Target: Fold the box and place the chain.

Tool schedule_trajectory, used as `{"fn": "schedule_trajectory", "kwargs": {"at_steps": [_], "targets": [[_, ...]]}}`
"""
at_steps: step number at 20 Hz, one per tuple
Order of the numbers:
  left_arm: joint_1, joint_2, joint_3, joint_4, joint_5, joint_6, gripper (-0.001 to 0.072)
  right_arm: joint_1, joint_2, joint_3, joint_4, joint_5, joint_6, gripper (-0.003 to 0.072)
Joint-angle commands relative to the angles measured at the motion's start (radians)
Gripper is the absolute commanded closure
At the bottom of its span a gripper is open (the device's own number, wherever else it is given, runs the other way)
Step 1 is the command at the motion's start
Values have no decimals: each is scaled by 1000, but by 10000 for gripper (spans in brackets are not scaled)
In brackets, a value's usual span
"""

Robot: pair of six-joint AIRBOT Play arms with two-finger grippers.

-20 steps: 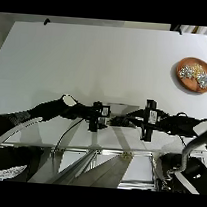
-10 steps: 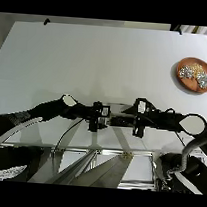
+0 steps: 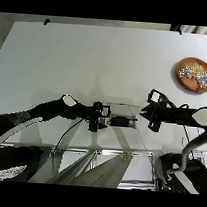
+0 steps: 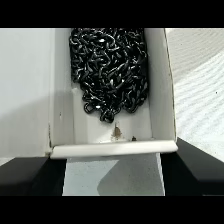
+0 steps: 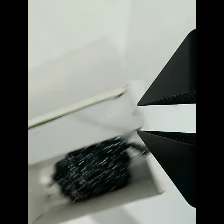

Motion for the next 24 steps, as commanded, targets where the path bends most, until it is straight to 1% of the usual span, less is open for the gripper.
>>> {"fn": "schedule_trajectory", "kwargs": {"at_steps": [1, 2, 4, 6, 8, 10, 13, 18, 24], "targets": [[0, 0, 0, 0, 0, 0, 455, -124, -20, -15, -88, 60, -180, 518], [0, 0, 0, 0, 0, 0, 455, -122, -45, -33, -63, 60, -256, 504], [0, 0, 0, 0, 0, 0, 455, -92, -98, -62, -40, 31, -357, 504], [0, 0, 0, 0, 0, 0, 455, -66, -129, -63, -27, -26, -359, 504], [0, 0, 0, 0, 0, 0, 455, -45, -140, -63, 30, -64, -369, 504], [0, 0, 0, 0, 0, 0, 455, -11, -140, -63, 50, -66, -428, 504], [0, 0, 0, 0, 0, 0, 455, 21, -140, -64, 54, -66, -439, 504], [0, 0, 0, 0, 0, 0, 455, 25, -140, -64, 45, -16, -442, 504], [0, 0, 0, 0, 0, 0, 455, 25, -140, -64, 45, 7, -468, 504]]}}
